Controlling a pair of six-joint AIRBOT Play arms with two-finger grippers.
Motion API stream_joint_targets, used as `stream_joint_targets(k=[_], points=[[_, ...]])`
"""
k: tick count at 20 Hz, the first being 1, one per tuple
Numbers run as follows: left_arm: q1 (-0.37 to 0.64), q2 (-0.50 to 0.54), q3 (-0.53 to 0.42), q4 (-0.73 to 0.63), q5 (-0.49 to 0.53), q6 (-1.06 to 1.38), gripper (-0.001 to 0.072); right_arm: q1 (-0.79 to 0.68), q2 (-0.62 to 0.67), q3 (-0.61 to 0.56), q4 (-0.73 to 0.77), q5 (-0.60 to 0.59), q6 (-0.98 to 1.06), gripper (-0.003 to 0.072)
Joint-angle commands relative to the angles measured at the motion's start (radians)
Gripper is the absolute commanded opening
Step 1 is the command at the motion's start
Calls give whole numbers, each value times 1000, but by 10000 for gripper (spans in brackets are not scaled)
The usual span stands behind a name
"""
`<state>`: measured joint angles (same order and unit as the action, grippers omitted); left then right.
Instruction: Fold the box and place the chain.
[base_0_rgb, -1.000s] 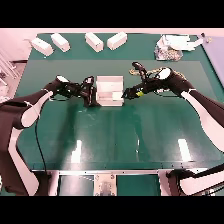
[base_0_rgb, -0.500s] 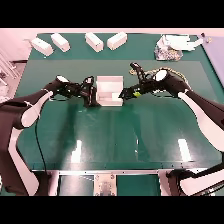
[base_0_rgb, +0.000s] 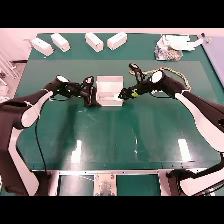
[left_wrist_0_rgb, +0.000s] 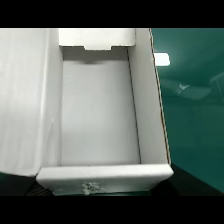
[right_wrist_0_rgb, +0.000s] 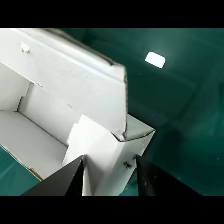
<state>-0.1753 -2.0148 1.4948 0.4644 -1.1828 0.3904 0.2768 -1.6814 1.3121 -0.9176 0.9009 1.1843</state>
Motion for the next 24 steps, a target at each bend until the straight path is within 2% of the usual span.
stream_joint_targets(k=[1, 5, 9, 24], points=[[0, 0, 0, -2, -6, 0, 534, 24, 0, 27, -109, -14, 100, 393], [0, 0, 0, -2, -7, 0, 534, 86, 0, 84, -297, 23, 243, 393], [0, 0, 0, -2, -7, 0, 534, 119, 0, 93, -437, 79, 375, 393], [0, 0, 0, -5, -13, 0, 534, 197, -12, 119, -629, 88, 605, 387]])
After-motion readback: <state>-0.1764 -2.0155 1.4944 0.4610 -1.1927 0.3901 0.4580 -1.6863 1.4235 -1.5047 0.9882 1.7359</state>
